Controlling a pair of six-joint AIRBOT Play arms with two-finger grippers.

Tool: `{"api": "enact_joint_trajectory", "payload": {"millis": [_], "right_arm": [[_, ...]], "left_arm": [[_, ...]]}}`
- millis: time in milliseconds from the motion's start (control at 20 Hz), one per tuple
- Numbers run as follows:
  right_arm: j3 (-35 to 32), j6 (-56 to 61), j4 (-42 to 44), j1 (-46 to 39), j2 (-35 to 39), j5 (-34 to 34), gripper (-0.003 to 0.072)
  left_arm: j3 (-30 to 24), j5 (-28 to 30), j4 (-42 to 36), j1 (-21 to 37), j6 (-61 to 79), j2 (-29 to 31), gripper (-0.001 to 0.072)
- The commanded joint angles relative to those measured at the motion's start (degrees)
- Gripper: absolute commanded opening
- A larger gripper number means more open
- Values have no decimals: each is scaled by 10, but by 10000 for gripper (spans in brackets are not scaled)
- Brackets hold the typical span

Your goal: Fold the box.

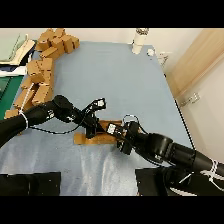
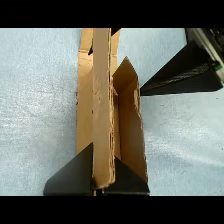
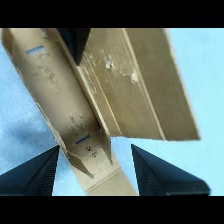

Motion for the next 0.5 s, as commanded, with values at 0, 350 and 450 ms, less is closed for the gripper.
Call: {"api": "enact_joint_trajectory", "payload": {"millis": [0,350,450], "right_arm": [[0,-326,235,-103,-3,44,717],[5,-695,531,-259,-92,1,717],[12,-711,539,-263,-119,-8,717]], "left_arm": [[0,0,0,0,0,0,10],[0,0,0,0,0,0,10],[0,0,0,0,0,0,10]]}}
